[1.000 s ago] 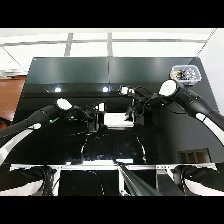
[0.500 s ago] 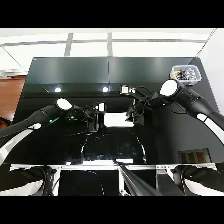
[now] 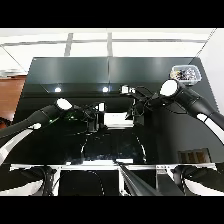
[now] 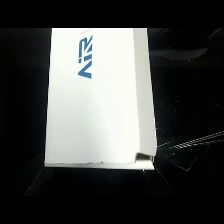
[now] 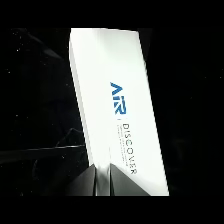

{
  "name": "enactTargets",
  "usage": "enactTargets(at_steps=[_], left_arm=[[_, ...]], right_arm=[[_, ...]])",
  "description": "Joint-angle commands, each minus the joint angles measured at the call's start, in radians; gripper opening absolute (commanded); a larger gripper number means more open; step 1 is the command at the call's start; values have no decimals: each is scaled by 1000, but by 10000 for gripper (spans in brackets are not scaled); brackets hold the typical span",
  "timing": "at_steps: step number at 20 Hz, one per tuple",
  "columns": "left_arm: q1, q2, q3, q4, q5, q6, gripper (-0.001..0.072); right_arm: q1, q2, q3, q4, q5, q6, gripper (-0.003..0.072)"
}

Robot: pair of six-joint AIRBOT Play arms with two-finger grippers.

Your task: Fold the box and place the chain.

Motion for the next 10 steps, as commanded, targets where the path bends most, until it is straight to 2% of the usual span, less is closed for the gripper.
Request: enactTargets(at_steps=[1,10], left_arm=[[-1,-1,0,0,0,1,439],[-1,-1,0,0,0,1,439]], right_arm=[[0,1,1,-2,-4,11,11],[0,7,2,0,-16,12,12]])
